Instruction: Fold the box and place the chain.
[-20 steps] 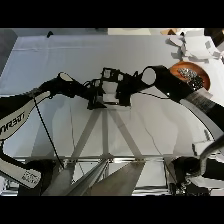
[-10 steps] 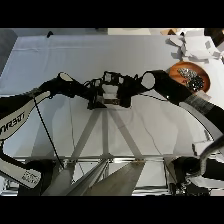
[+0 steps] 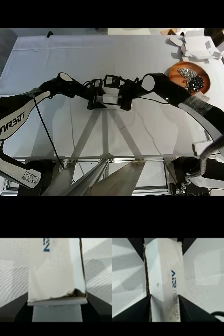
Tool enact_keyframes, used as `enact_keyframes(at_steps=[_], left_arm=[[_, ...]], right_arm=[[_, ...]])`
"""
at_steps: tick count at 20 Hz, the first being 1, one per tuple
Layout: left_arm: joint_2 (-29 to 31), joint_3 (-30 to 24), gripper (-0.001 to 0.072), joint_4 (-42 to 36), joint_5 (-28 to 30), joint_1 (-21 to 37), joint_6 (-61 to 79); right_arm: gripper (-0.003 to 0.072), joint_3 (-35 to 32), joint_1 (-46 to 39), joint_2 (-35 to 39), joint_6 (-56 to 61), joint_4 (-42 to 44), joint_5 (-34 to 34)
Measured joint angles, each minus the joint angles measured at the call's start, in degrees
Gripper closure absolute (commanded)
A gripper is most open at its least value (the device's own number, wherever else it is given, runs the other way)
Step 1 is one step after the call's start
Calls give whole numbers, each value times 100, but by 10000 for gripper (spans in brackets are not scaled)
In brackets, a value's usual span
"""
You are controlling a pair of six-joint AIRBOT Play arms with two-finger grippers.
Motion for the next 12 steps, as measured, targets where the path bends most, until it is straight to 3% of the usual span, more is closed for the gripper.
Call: enact_keyframes(at_steps=[2,3,4,12], left_arm=[[0,0,496,2,-7,0,4],[0,-2,496,2,-7,0,4],[0,0,496,2,-4,-2,0],[0,-2,496,0,2,0,2]], right_arm=[[418,-9,2,0,24,15,0],[329,-15,9,0,39,17,2],[291,-28,20,0,42,31,22],[281,-162,166,4,57,26,-289]])
